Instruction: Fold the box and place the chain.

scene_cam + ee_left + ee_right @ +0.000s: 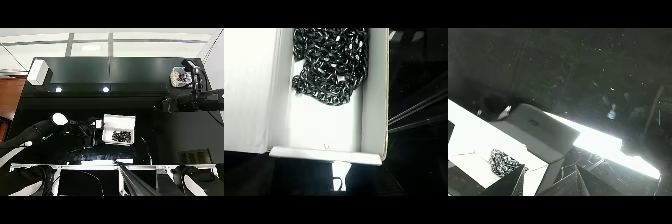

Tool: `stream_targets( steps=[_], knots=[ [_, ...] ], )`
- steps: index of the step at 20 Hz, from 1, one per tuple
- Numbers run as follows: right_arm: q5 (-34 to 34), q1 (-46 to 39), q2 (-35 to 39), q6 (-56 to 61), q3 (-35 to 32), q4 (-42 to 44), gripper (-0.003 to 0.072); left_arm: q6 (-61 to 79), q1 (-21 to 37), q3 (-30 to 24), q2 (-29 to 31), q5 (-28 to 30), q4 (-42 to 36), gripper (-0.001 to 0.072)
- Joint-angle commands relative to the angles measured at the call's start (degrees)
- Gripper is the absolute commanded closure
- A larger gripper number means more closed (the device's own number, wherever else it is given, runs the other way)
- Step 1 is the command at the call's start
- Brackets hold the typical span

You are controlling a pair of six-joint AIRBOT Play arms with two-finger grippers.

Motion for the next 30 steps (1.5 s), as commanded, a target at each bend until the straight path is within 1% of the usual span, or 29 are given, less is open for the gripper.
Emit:
stream_targets(
  steps=[1,2,3,6,10,11,12,15,22,25,30],
  knots=[
    [-0.8,0.0,-0.2,0.0,-0.1,0.0,0.031,-0.7,-0.2,0.1,-0.1,0.9,0.1,0.0184],
    [-1.5,0.0,-0.4,0.0,-0.2,-0.2,0.0281,-0.7,-0.2,0.1,-0.1,0.9,0.1,0.0252],
    [-2.5,0.2,-0.8,-0.2,-0.6,-0.1,-0.0013,-0.7,-0.2,0.1,-0.1,0.9,0.1,0.0251],
    [-7.1,3.7,-3.4,-1.5,-0.8,-3.0,-0.0023,-0.7,-0.2,0.1,-0.1,0.9,0.1,0.0251],
    [-16.5,11.3,-11.9,-9.9,-0.7,-0.1,-0.0022,-0.7,-0.2,0.1,-0.1,0.9,0.1,0.0251],
    [-18.7,12.7,-14.0,-12.8,-0.7,1.5,-0.0022,-0.7,-0.2,0.1,-0.1,0.9,0.1,0.0251],
    [-19.5,13.4,-15.6,-16.1,-0.7,4.1,-0.0021,-0.7,-0.2,0.1,-0.1,0.9,0.0,0.0251],
    [-16.2,13.6,-16.7,-26.7,-0.7,9.4,-0.0021,-1.6,-0.2,0.1,-0.1,1.8,-0.2,0.0251],
    [-3.0,13.7,-16.7,-42.3,-0.7,9.7,-0.0022,-1.6,-0.2,0.1,-0.1,1.8,-0.2,0.025],
    [-2.6,15.1,-16.8,-46.1,-0.8,8.9,-0.0022,-1.6,-0.2,0.1,-0.1,1.8,-0.2,0.025],
    [-2.9,19.6,-16.8,-46.7,-2.5,8.1,-0.0021,-1.6,-0.2,0.1,-0.1,1.8,-0.2,0.0249]
  ],
)
